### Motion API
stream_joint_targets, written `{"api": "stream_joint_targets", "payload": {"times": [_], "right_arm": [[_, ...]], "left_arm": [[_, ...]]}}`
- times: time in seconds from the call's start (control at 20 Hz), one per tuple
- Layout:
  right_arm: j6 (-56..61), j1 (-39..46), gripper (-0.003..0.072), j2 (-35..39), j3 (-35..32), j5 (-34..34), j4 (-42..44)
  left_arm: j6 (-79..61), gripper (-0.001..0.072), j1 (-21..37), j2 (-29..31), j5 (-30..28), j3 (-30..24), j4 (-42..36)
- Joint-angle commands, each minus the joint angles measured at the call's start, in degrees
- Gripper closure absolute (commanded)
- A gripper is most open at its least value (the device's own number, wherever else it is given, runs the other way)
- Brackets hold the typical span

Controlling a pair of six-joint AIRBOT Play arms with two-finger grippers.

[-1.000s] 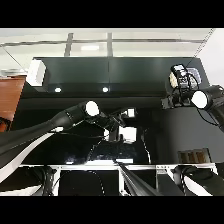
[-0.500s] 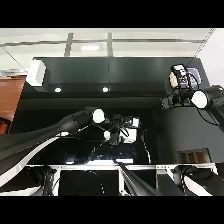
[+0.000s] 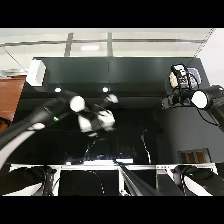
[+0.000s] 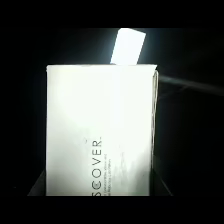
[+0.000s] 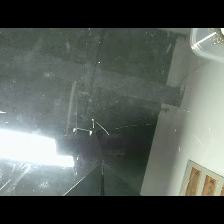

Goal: Fold the box and place the chain.

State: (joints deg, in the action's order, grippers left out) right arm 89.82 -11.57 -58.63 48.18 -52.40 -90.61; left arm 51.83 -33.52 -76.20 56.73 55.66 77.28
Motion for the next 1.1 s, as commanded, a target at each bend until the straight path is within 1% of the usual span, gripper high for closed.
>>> {"api": "stream_joint_targets", "payload": {"times": [0.0, 0.1, 0.2, 0.25, 0.35, 0.45, 0.55, 0.65, 0.8, 0.9, 1.05], "right_arm": [[0.02, 0.04, 0.0679, 0.02, -0.02, -0.02, 0.11], [0.02, 0.04, 0.0679, 0.02, -0.02, -0.02, 0.2], [0.02, 0.02, 0.0679, 0.02, -0.02, -0.02, 0.22], [0.0, 0.02, 0.0679, 0.02, -0.02, 0.0, 0.26], [0.0, 0.02, 0.0679, 0.02, -0.02, 0.0, 0.87], [0.0, 0.02, 0.0679, 0.02, -0.02, 0.0, 1.66], [0.0, 0.02, 0.0679, 0.02, -0.02, 0.02, 2.43], [0.02, 0.02, 0.0679, 0.02, -0.02, -0.04, 2.8], [0.0, 0.02, 0.0679, 0.02, -0.02, -0.79, 3.63], [0.0, 0.02, 0.0678, 0.02, -0.02, -1.38, 3.61], [0.0, 0.02, 0.0678, 0.02, -0.02, -1.36, 3.61]], "left_arm": [[17.92, 0.0376, 17.0, 4.15, 10.05, -0.02, 15.37], [24.92, 0.0376, 30.1, 5.14, 10.58, 0.0, 15.63], [31.08, 0.0376, 42.73, 5.09, 8.63, -0.02, 14.34], [31.56, 0.0375, 47.82, 5.05, 6.69, 0.0, 12.68], [31.47, 0.0367, 55.91, 4.98, 0.76, 0.0, 9.27], [26.64, 0.0367, 60.59, 4.07, -4.96, 0.39, 5.44], [21.42, 0.0367, 61.59, 0.66, -6.54, 2.95, 4.13], [21.2, 0.0367, 61.09, -4.02, -6.75, 6.93, 2.93], [15.69, 0.0367, 59.69, -9.73, -7.34, 11.82, 2.45], [14.05, 0.0367, 58.66, -12.46, -8.04, 13.97, 1.27], [11.26, 0.0367, 57.61, -15.23, -9.22, 15.93, -2.71]]}}
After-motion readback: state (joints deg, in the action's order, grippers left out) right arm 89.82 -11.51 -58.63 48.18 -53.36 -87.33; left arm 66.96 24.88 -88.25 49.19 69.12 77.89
